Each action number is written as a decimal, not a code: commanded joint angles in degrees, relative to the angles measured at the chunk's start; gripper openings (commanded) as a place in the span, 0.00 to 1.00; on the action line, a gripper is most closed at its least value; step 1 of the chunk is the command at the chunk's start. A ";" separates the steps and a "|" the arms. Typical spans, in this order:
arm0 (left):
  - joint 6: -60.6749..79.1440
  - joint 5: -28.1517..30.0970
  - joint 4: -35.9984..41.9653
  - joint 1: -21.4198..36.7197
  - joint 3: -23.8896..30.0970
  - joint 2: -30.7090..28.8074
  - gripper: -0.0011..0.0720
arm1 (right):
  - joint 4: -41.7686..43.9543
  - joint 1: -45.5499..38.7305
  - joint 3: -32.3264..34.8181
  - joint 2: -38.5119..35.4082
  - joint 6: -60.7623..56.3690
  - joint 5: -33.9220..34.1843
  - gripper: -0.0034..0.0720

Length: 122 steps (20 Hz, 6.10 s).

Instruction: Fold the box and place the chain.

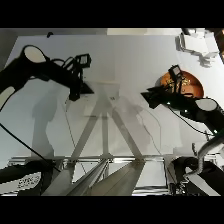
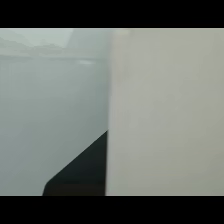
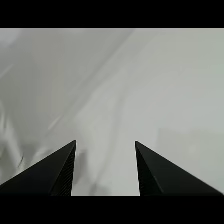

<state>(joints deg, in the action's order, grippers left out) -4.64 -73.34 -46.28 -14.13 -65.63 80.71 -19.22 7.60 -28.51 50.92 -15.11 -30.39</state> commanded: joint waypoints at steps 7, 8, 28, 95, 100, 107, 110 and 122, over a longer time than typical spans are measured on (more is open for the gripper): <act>17.75 12.92 21.11 -0.63 8.63 8.59 0.01 | -4.46 0.02 -0.04 -7.13 -0.04 11.96 0.58; 18.75 13.75 21.42 -0.63 8.63 9.70 0.01 | -4.57 0.02 -0.04 -7.10 -0.04 12.00 0.58; 18.43 14.82 12.90 -7.32 0.26 16.04 0.02 | -4.55 0.02 -0.04 -7.10 -0.07 11.98 0.57; 22.64 18.49 18.40 -7.41 0.26 21.35 0.02 | -6.60 -0.81 -1.84 21.49 48.65 -14.58 0.97; 22.64 18.49 18.40 -7.41 0.26 21.35 0.02 | -3.19 0.79 -1.70 23.04 48.65 -13.31 0.98; 22.64 18.49 18.40 -7.41 0.26 21.35 0.02 | -2.45 3.78 -0.96 23.04 48.35 -13.46 0.98; 22.64 18.49 18.40 -7.41 0.26 21.35 0.02 | -0.33 3.76 -0.02 23.04 46.05 -12.44 0.98; 22.64 18.51 18.40 -7.41 0.26 21.35 0.02 | 11.23 3.76 -0.52 23.04 35.06 -9.03 0.98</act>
<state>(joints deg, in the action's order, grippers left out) 17.96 -54.81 -27.83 -21.50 -65.39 102.02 -8.71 11.31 -28.73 73.91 22.70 -40.23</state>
